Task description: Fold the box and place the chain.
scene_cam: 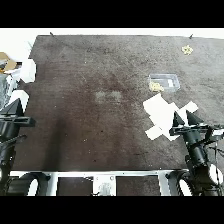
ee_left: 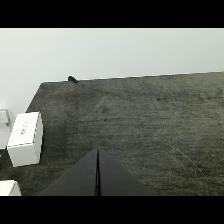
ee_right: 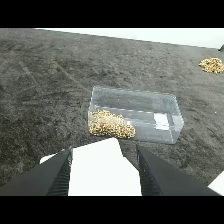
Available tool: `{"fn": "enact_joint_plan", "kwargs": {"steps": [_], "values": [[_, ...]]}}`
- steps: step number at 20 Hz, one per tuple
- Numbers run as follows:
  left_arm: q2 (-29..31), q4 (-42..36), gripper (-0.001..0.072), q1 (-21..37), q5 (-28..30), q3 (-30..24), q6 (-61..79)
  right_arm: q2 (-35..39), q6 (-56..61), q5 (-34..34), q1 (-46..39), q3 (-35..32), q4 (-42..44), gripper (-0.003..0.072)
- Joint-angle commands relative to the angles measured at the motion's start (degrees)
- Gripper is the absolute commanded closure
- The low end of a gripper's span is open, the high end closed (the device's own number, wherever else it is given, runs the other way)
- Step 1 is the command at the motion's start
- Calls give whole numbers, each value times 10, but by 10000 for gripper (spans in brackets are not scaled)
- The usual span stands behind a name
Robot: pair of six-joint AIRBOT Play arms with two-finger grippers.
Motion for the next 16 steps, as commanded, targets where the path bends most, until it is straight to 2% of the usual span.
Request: {"fn": "enact_joint_plan", "kwargs": {"steps": [1,5,10,13,16], "values": [[0,0,696,1,0,0,0,0,0,0,0,1,0,243],[0,0,696,1,0,0,0,0,1,1,0,9,1,242],[0,0,696,1,0,0,0,-8,2,-77,0,83,5,242],[0,0,697,1,0,0,0,-73,-1,-109,0,153,5,242],[0,0,696,1,0,0,0,-193,-3,-108,0,234,4,242]]}}
